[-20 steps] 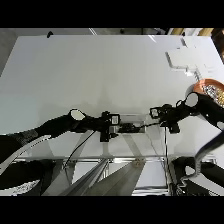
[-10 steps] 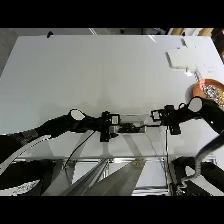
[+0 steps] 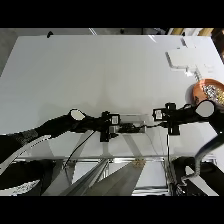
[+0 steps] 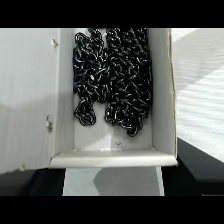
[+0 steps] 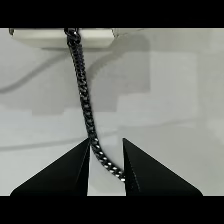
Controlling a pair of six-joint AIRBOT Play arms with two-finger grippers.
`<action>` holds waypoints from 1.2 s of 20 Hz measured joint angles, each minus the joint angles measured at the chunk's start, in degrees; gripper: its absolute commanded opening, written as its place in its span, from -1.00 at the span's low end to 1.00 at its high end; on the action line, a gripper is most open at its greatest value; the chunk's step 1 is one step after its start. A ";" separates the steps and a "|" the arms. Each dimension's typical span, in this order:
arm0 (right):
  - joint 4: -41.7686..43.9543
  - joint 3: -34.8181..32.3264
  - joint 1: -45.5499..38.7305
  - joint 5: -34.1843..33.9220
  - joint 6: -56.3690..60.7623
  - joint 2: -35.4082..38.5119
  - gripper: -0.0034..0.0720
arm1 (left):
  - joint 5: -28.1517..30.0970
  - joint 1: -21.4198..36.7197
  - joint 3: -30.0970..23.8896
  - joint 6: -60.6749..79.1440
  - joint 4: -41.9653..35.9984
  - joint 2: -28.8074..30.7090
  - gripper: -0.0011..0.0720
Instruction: Fold the box and place the chain.
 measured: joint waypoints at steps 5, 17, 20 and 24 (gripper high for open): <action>-2.47 -2.08 0.07 -2.80 0.24 -2.43 -0.29 | -0.02 0.00 0.00 0.00 0.00 0.00 -0.03; -3.89 -2.60 0.09 -6.88 -0.26 -8.68 -0.51 | 0.00 0.00 0.00 0.00 0.00 0.00 -0.03; -3.80 -2.60 0.09 -7.26 -0.26 -8.92 -0.81 | 0.00 0.00 0.00 0.00 0.00 0.00 -0.03; -3.93 -2.64 0.11 -6.08 -0.26 -6.88 -0.85 | 0.00 0.00 0.00 0.00 0.00 0.00 -0.03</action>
